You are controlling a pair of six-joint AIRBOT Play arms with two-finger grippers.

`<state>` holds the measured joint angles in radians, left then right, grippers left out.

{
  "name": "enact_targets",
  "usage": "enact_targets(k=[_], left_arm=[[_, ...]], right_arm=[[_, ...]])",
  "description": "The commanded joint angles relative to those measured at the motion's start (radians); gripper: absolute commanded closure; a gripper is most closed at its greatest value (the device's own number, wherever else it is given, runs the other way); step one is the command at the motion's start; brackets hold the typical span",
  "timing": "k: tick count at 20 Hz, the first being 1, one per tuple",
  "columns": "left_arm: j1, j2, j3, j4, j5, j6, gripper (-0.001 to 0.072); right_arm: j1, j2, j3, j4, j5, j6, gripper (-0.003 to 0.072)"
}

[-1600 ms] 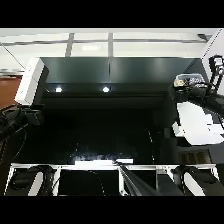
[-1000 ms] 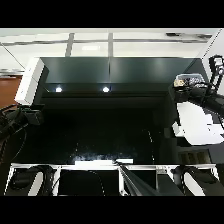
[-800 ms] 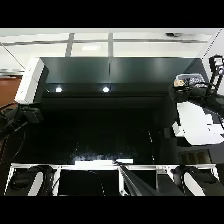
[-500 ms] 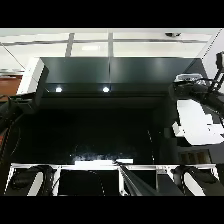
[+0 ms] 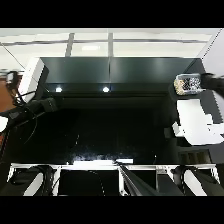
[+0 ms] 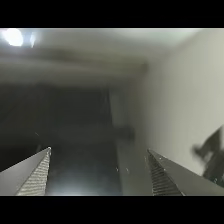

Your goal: Fold the box and place the chain.

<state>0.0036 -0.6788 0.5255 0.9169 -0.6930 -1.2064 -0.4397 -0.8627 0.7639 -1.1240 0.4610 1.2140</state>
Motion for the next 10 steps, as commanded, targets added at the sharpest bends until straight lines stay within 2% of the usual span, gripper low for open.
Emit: enact_targets(k=[1, 3, 5, 7, 10], left_arm=[[-0.054, -0.039, 0.014, -0.009, -0.076, 0.129, -0.0009], [-0.095, -0.039, 0.014, -0.008, -0.065, 0.172, -0.0009], [-0.115, -0.039, 0.014, -0.014, -0.032, 0.180, -0.0008], [-0.116, -0.039, 0.014, -0.019, -0.021, 0.181, -0.0008], [-0.115, -0.039, 0.014, -0.008, -0.019, 0.183, -0.0008]], right_arm=[[-0.338, -0.061, 0.080, -0.396, 0.197, 0.300, -0.0030], [-0.529, -0.127, 0.085, -0.385, 0.327, 0.308, -0.0024], [-0.643, -0.215, 0.096, -0.293, 0.417, 0.208, -0.0024], [-0.677, -0.329, 0.163, -0.150, 0.498, -0.015, -0.0023], [-0.658, -0.536, 0.340, -0.111, 0.699, -0.171, -0.0023]])
